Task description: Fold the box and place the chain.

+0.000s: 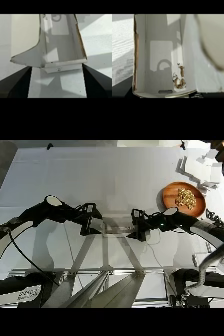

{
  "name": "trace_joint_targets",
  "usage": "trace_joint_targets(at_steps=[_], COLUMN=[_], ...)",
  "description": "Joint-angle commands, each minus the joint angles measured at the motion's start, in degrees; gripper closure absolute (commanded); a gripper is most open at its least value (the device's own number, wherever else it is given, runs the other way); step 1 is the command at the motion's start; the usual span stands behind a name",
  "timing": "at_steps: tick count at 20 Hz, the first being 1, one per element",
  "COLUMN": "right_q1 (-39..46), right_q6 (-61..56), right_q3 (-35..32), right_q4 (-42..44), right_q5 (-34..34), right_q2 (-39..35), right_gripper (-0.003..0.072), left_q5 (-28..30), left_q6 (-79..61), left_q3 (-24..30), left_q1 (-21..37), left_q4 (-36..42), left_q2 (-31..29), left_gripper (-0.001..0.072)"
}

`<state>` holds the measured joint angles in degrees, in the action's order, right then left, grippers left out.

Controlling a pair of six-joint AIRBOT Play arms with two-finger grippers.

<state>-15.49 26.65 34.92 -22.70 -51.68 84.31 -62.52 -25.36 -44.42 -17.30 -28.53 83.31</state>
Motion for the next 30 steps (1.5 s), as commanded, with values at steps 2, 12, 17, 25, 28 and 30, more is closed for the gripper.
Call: trace_joint_targets(at_steps=[2, 12, 17, 25, 28, 30], right_q1=[0.0, 0.0, 0.0, 0.0, 0.0, 0.0], right_q6=[0.0, 0.0, 0.0, 0.0, 0.0, 0.0], right_q3=[0.0, 0.0, 0.0, 0.0, 0.0, 0.0], right_q4=[0.0, 0.0, 0.0, 0.0, 0.0, 0.0], right_q5=[0.0, 0.0, 0.0, 0.0, 0.0, 0.0], right_q2=[0.0, 0.0, 0.0, 0.0, 0.0, 0.0], right_gripper=[0.0171, 0.0171, 0.0171, 0.0171, 0.0171, 0.0171], left_q5=[-0.8, -1.0, -0.5, 2.5, 2.4, 2.4], left_q6=[-0.2, 2.1, 2.4, 1.4, -0.3, -0.3], left_q3=[0.0, 0.0, 0.1, 1.0, 1.0, 1.0], left_q1=[1.2, 1.6, 1.4, -0.3, -1.4, -1.6], left_q4=[-1.0, -0.7, 1.1, 4.5, 4.0, 3.8], left_q2=[0.1, 1.6, 3.0, 3.1, 3.1, 3.1], left_gripper=[0.0011, 0.0011, 0.0011, 0.0012, 0.0012, 0.0012])
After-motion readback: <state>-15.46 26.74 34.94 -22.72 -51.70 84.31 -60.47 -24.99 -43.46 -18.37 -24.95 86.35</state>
